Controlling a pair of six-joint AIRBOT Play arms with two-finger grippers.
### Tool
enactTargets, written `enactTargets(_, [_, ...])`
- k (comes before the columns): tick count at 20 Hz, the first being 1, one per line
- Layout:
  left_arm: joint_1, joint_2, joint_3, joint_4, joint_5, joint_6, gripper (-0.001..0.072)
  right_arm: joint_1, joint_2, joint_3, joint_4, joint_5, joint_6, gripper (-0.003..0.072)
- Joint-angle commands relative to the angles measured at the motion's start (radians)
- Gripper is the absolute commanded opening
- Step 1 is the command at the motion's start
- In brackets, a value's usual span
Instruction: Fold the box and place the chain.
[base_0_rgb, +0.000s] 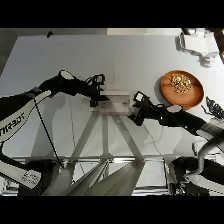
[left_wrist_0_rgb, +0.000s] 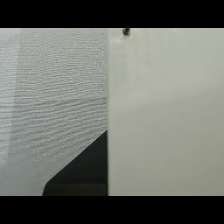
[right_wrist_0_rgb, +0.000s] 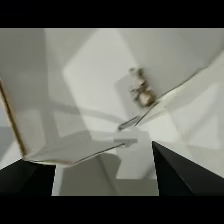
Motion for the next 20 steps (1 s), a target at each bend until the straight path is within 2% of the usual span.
enactTargets(1, [0.0,0.0,0.0,0.0,0.0,0.0,0.0007,0.005,0.002,0.045,0.011,0.002,0.098,0.0643])
enactTargets(4, [0.0,0.0,0.0,0.0,0.0,0.0,0.0007,0.005,-0.002,0.085,-0.042,0.009,0.098,0.0648])
enactTargets(8, [0.0,0.0,0.0,0.0,0.0,0.0,0.0007,0.004,-0.024,0.119,-0.227,0.022,0.097,0.0648])
enactTargets(14, [0.0,0.0,0.0,0.0,0.0,0.0,0.0007,-0.012,-0.125,0.216,-0.328,0.111,0.085,0.0647])
enactTargets(20, [0.0,0.0,0.0,0.0,0.0,0.0,0.0007,-0.069,-0.129,0.239,-0.354,0.194,0.047,0.0647])
